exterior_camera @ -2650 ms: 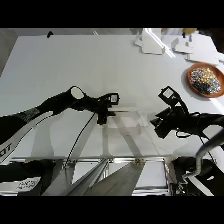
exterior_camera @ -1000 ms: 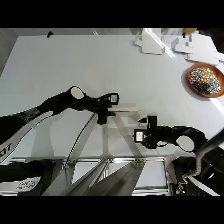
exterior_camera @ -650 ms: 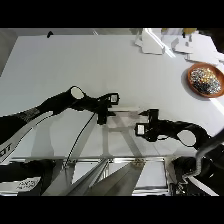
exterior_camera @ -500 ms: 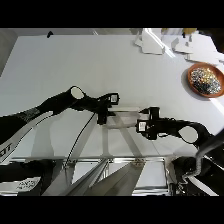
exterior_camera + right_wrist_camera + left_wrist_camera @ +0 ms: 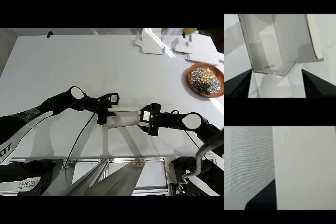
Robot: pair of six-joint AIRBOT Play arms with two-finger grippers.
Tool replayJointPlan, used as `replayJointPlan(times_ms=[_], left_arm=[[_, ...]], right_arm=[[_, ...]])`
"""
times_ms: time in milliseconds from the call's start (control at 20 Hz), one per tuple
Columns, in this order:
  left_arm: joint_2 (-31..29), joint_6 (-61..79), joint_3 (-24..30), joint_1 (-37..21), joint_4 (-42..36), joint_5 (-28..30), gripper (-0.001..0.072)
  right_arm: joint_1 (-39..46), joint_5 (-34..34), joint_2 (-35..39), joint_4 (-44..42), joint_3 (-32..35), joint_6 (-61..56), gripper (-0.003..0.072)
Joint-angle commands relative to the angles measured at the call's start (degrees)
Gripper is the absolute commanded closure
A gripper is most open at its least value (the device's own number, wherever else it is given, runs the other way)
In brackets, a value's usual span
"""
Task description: Fold the box and place the chain.
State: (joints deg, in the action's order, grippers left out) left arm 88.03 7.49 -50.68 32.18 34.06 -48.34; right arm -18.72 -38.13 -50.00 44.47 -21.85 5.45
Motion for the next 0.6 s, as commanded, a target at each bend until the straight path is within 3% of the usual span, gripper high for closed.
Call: replayJointPlan(times_ms=[0,250,550], left_arm=[[0.0,0.0,0.0,0.0,0.0,0.0,0.0697],[0.0,0.0,0.0,0.0,0.0,0.0,0.0697],[0.0,0.0,0.0,0.0,0.0,0.0,0.0697]], right_arm=[[1.1,-3.5,-4.2,-1.0,-2.8,1.0,0.0008],[2.5,-6.7,-11.8,-2.2,-7.2,1.0,0.0007],[5.9,-10.8,-13.2,-4.9,-7.3,7.2,0.0007]])
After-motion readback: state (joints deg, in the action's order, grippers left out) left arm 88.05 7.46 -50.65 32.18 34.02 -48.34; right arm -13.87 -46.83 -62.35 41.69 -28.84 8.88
